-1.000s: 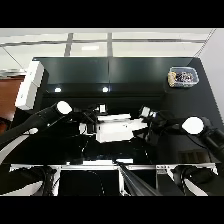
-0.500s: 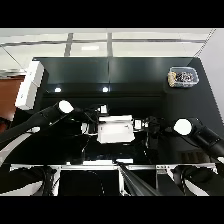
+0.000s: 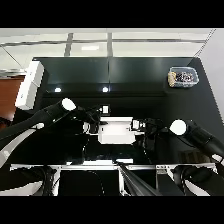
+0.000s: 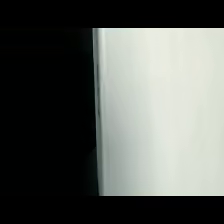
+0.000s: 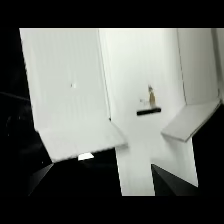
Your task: Fold the box and place the chain.
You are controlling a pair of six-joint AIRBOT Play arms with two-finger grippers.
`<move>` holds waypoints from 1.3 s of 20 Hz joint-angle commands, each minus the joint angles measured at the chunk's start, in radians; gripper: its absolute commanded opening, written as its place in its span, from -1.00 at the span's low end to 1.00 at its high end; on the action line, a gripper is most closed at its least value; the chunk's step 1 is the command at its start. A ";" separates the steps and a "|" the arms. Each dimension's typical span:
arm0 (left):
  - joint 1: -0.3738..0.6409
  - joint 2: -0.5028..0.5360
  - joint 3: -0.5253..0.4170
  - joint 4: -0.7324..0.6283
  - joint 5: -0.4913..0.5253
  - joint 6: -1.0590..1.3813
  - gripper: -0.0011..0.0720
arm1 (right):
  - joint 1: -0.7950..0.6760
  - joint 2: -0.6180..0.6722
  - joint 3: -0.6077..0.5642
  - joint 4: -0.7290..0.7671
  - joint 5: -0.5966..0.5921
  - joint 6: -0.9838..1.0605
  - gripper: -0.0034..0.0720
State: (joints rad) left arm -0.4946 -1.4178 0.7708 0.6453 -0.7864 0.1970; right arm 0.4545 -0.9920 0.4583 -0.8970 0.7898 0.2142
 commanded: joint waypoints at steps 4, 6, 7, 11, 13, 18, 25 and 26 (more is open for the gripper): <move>-0.001 -0.002 0.002 0.001 -0.002 0.003 -0.89 | 0.086 -0.007 -0.019 0.177 -0.171 -0.011 0.95; -0.001 -0.002 0.002 0.001 -0.003 0.003 -0.89 | 0.085 -0.003 -0.012 0.206 -0.206 -0.013 0.95; -0.001 -0.002 0.002 0.001 -0.003 0.003 -0.89 | 0.085 -0.001 0.005 0.181 -0.199 -0.013 0.95; -0.001 -0.002 0.002 0.001 -0.003 0.003 -0.89 | 0.075 -0.002 0.076 0.152 -0.184 -0.013 0.95; -0.001 -0.002 0.002 0.001 -0.003 0.003 -0.89 | 0.068 -0.002 0.079 0.109 -0.192 -0.013 0.95; -0.001 -0.002 0.002 0.001 -0.003 0.003 -0.89 | 0.060 -0.002 0.079 0.049 -0.192 -0.021 0.95; -0.001 -0.002 0.002 0.001 -0.004 0.003 -0.89 | 0.011 -0.004 0.079 0.099 -0.125 -0.050 0.95; -0.001 -0.002 0.002 0.001 -0.004 0.003 -0.89 | 0.011 -0.009 0.079 0.130 -0.113 -0.085 0.95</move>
